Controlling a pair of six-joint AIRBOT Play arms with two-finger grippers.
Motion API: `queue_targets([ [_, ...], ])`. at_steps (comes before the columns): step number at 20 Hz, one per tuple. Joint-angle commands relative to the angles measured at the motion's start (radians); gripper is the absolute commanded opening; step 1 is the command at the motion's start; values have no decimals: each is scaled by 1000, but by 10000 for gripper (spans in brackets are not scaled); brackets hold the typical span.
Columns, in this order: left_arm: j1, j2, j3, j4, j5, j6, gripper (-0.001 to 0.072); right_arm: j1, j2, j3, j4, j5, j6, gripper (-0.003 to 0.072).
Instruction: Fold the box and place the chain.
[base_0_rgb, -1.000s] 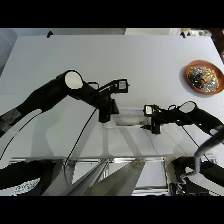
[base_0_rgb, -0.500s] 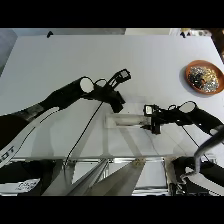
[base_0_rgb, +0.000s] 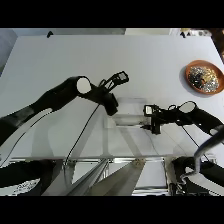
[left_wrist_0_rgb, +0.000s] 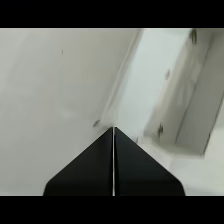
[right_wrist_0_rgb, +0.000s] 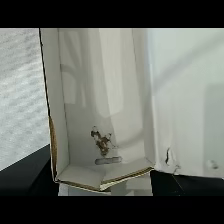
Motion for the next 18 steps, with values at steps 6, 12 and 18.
queue_targets([
  [6,16,73,-31,135,-216,110,2,-1,1,0,0,0,0,316],
  [12,16,55,-111,-13,-50,300,2,-1,1,0,1,0,0,316],
  [18,16,62,-127,-41,-22,350,5,-1,1,0,0,0,0,316],
])
